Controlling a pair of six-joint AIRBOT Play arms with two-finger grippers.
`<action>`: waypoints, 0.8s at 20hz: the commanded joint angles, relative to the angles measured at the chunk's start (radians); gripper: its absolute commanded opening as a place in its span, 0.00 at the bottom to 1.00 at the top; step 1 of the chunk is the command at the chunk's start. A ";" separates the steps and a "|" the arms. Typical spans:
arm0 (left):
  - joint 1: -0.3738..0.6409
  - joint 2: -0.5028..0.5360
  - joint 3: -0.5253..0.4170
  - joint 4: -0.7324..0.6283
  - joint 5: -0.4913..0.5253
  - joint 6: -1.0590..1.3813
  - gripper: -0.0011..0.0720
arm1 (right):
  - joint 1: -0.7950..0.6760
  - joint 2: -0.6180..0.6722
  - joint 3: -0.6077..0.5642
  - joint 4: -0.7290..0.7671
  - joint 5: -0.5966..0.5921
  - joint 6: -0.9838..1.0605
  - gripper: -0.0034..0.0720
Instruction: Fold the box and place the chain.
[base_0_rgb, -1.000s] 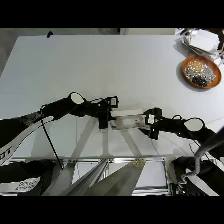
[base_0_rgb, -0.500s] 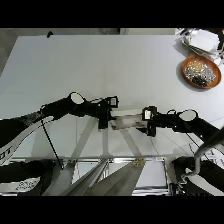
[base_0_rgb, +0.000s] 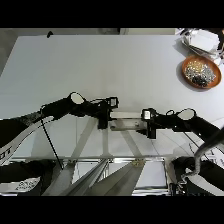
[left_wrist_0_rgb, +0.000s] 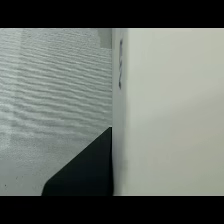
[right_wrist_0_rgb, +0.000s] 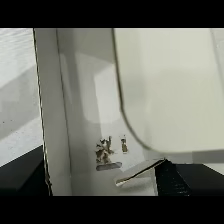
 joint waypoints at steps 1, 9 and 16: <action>0.000 0.000 0.000 -0.001 0.003 -0.001 0.03 | 0.001 -0.002 0.001 -0.008 -0.032 0.012 0.80; 0.000 0.000 0.000 -0.001 0.003 -0.001 0.03 | 0.001 -0.047 0.001 -0.006 -0.061 0.005 0.74; 0.000 0.000 0.000 -0.001 0.003 -0.001 0.03 | 0.035 -0.048 0.001 -0.006 -0.089 0.005 0.66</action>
